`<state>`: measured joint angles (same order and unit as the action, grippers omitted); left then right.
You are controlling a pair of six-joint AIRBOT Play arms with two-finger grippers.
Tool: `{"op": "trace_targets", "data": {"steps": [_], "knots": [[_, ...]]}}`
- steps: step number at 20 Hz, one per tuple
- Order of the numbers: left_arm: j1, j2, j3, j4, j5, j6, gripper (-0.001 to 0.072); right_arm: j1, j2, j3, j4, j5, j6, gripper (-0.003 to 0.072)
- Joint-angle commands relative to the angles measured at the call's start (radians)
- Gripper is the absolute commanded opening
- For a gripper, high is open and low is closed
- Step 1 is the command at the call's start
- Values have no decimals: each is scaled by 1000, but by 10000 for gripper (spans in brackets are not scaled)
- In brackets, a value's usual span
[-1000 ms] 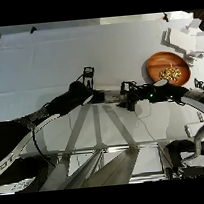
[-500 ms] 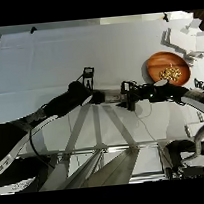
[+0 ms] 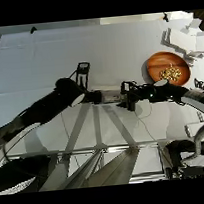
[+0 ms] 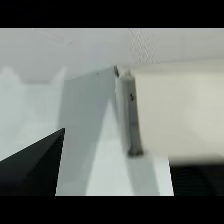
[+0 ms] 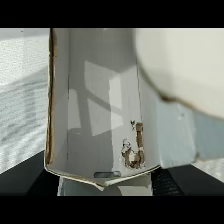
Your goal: Fold the box and place the chain.
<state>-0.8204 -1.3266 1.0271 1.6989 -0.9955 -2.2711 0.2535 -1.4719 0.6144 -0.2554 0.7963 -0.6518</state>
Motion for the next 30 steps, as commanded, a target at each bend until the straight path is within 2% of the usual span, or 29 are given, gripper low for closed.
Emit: {"op": "trace_targets", "data": {"steps": [1,4,6,8,11,13,17,22,26,30], "knots": [[35,100,1,-75,-51,185,696,1,1,0,0,0,0,508],[152,165,-2,-250,-49,559,696,1,1,0,0,0,0,508],[257,167,-5,-386,-49,820,696,1,1,0,0,0,0,508],[369,151,-16,-537,-43,1095,695,1,1,0,0,0,0,508],[521,104,-74,-831,-40,1635,695,1,1,0,0,0,0,508],[582,62,-129,-978,-26,1947,695,1,1,0,0,0,0,508],[609,-49,-187,-1079,-7,2420,697,1,1,0,0,0,0,508],[612,-179,-187,-1221,-58,2777,699,1,1,0,0,0,0,508],[621,-255,-187,-1392,-105,2943,700,1,1,0,0,0,0,508],[620,-272,-187,-1356,-132,2940,699,1,1,0,0,0,0,508]]}}
